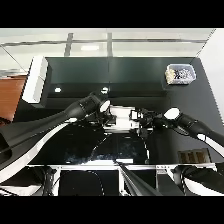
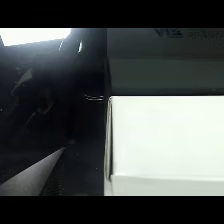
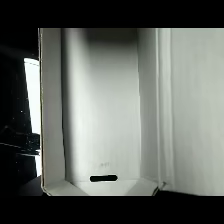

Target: Fold the box and place the chain.

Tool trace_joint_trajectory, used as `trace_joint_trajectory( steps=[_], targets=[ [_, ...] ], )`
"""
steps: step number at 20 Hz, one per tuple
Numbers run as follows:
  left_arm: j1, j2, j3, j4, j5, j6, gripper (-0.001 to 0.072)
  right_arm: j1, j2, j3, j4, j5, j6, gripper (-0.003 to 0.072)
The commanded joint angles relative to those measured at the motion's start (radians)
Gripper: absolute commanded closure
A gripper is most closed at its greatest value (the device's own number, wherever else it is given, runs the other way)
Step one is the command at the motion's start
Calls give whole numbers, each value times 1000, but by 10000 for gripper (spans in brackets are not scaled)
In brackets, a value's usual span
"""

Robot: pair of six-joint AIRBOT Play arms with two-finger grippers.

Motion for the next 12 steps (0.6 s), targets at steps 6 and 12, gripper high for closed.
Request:
trace_joint_trajectory(
  steps=[6,12],
  targets=[
    [3,1,34,6,11,0,220,1,0,0,0,13,1,341],
    [-1,-14,35,13,10,-18,440,1,0,0,0,13,0,341]
  ],
)
